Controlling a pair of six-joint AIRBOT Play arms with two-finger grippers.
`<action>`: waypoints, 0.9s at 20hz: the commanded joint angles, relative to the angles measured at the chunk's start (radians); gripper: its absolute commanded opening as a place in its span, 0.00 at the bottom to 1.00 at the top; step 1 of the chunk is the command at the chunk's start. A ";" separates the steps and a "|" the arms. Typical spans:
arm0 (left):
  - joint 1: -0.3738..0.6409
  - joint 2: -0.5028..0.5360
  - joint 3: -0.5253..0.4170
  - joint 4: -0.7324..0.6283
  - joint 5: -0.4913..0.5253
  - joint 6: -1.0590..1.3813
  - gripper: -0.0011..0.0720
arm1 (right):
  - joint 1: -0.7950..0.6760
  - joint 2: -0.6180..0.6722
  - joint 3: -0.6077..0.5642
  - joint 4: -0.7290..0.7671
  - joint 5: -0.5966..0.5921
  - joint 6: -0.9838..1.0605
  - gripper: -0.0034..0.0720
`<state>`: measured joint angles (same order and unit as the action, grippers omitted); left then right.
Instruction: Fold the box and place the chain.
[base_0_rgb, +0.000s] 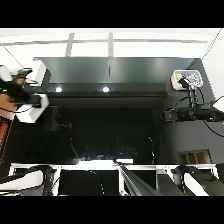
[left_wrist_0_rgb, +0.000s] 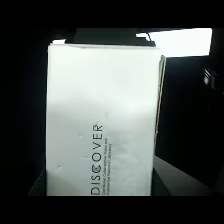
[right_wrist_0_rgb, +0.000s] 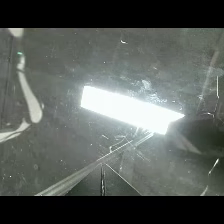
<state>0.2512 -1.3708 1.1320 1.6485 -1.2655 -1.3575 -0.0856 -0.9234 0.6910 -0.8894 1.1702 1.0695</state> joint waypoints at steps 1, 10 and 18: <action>0.185 -0.031 0.013 -0.026 0.117 0.075 0.50 | 0.000 -0.003 0.000 -0.001 -0.008 0.000 0.06; 0.179 -0.235 0.150 -0.229 0.335 0.344 0.52 | 0.000 -0.003 0.000 0.026 -0.117 0.031 0.06; 0.166 -0.276 0.460 -0.226 0.044 0.175 1.00 | 0.000 -0.003 0.057 -0.013 -0.114 0.030 0.06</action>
<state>0.4259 -1.6398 1.4448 1.4322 -1.0454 -1.1221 -0.0856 -0.9264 0.7143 -0.8764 1.0592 1.1004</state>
